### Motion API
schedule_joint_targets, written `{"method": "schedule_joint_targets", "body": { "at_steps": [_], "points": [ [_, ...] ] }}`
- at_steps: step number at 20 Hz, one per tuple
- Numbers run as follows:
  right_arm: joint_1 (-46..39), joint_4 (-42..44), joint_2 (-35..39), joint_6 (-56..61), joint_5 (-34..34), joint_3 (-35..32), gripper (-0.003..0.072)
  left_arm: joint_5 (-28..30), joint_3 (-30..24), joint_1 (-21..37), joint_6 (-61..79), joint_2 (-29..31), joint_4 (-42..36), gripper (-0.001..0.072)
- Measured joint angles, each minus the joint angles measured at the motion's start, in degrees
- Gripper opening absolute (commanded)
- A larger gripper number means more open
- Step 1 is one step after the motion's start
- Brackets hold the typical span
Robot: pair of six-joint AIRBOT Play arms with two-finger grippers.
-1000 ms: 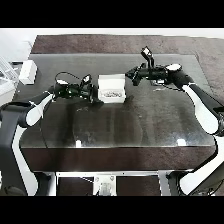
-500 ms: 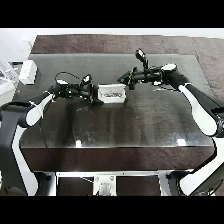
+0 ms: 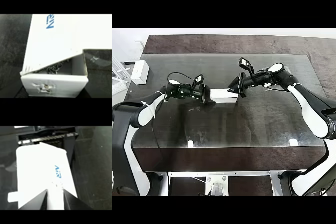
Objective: Fold the box and place the chain.
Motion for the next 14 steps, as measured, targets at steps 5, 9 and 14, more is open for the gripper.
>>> {"method": "schedule_joint_targets", "body": {
  "at_steps": [5, 9, 14],
  "points": [
    [0.3, -0.9, 0.0, -0.9, 4.1, 2.0, 0.0303, 0.0, 0.0, 0.0, 0.0, 0.0, 0.0, 0.0522],
    [1.0, -1.2, 0.0, -1.1, 5.5, 2.8, 0.0304, 0.0, 0.0, 0.0, 0.0, 0.0, 0.0, 0.0522],
    [1.7, -1.7, -0.1, -1.3, 4.6, 3.0, 0.0395, 0.0, 0.0, 0.0, 0.0, 0.0, 0.0, 0.0522]
  ]
}}
